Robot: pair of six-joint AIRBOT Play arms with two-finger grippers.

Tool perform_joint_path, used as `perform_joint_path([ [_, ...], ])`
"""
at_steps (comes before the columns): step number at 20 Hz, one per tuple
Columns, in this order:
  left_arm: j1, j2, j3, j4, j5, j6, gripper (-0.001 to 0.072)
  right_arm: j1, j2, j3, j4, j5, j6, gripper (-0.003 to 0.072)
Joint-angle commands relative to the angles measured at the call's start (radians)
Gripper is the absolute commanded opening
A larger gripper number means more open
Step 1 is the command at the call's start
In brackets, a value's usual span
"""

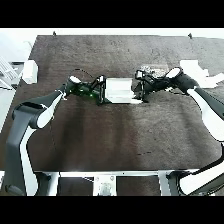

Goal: Fold the box and place the chain.

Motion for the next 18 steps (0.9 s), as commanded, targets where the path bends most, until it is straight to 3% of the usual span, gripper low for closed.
perform_joint_path([
  [1, 0.0, -0.001, 0.0, 0.001, 0.001, 0.0, 0.0233, 0.018, -0.02, -0.001, 0.034, 0.0, -0.019, 0.0337],
  [2, 0.0, -0.001, 0.0, 0.001, 0.0, 0.0, 0.0233, 0.024, -0.023, -0.001, 0.05, 0.0, -0.03, 0.0246],
  [3, 0.0, -0.001, 0.0, 0.001, 0.0, 0.0, 0.0233, 0.03, -0.024, -0.001, 0.076, -0.006, -0.04, 0.0225],
  [7, 0.0, -0.001, 0.0, 0.001, 0.0, 0.0, 0.0233, 0.038, -0.029, -0.001, 0.133, -0.048, -0.066, 0.0214],
  [10, 0.0, -0.001, 0.0, 0.001, 0.0, 0.0, 0.0233, 0.037, -0.053, -0.001, 0.135, -0.049, -0.066, 0.0512],
  [11, 0.0, -0.001, 0.0, 0.001, 0.0, 0.0, 0.0233, 0.037, -0.058, -0.001, 0.132, -0.05, -0.07, 0.0518],
  [14, 0.0, -0.001, 0.0, 0.001, 0.0, 0.0, 0.0233, 0.035, -0.061, -0.001, 0.13, -0.068, -0.085, 0.0666],
  [18, 0.0, -0.001, 0.0, 0.001, 0.0, 0.0, 0.0233, 0.028, -0.059, -0.001, 0.113, -0.071, -0.083, 0.0654],
])
